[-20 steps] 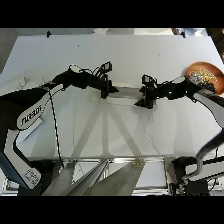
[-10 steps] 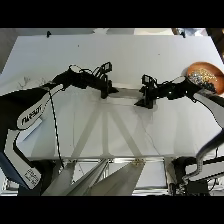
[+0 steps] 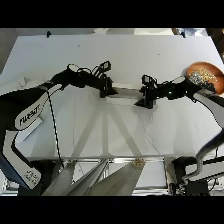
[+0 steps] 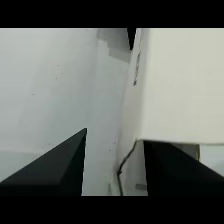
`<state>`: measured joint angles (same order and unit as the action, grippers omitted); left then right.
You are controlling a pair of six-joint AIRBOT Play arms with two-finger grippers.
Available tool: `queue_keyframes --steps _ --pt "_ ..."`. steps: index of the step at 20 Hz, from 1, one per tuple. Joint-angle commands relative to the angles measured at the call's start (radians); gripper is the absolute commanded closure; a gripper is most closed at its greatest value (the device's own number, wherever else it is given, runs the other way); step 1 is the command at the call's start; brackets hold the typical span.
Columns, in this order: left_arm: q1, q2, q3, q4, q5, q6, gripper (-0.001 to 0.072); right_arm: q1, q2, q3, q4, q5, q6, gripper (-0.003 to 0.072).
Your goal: Fold the box and place the chain.
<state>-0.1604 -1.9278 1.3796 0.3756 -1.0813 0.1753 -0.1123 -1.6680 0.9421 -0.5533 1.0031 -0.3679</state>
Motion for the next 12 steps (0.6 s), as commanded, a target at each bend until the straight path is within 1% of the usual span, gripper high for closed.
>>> queue_keyframes --steps 1,3,4,5,6,7,8,10,11,12 --pt "0.046 0.032 0.0 0.017 -0.014 0.0 0.0308 0.001 -0.001 0.0 0.0 0.001 0.001 0.0352" --pt "0.078 0.078 0.0 0.106 -0.004 0.0 0.0309 0.001 -0.001 0.0 0.0 0.001 0.001 0.0352" --pt "0.087 0.105 0.0 0.185 0.001 0.0 0.0312 0.001 -0.001 0.0 0.0 0.001 0.001 0.0352" --pt "0.092 0.135 -0.001 0.294 -0.002 -0.004 0.0326 0.001 -0.001 0.0 0.0 0.002 0.001 0.0352" --pt "0.09 0.162 -0.001 0.4 -0.016 -0.039 0.0409 0.001 -0.001 0.0 0.0 0.002 0.001 0.0352" --pt "0.084 0.18 -0.001 0.468 -0.051 -0.085 0.055 0.001 -0.001 0.0 0.0 0.002 0.001 0.0352" --pt "0.073 0.195 -0.001 0.5 -0.113 -0.121 0.0699 0.001 -0.001 0.0 0.0 0.002 0.001 0.0352" --pt "0.046 0.203 -0.001 0.464 -0.25 -0.132 0.0693 0.001 -0.001 0.0 0.0 0.002 0.001 0.0352" --pt "0.031 0.203 -0.001 0.423 -0.291 -0.131 0.0695 0.001 -0.001 0.0 0.0 0.002 0.001 0.0352" --pt "0.013 0.203 -0.001 0.374 -0.306 -0.131 0.0697 0.001 -0.001 0.0 0.001 0.002 0.001 0.0352"
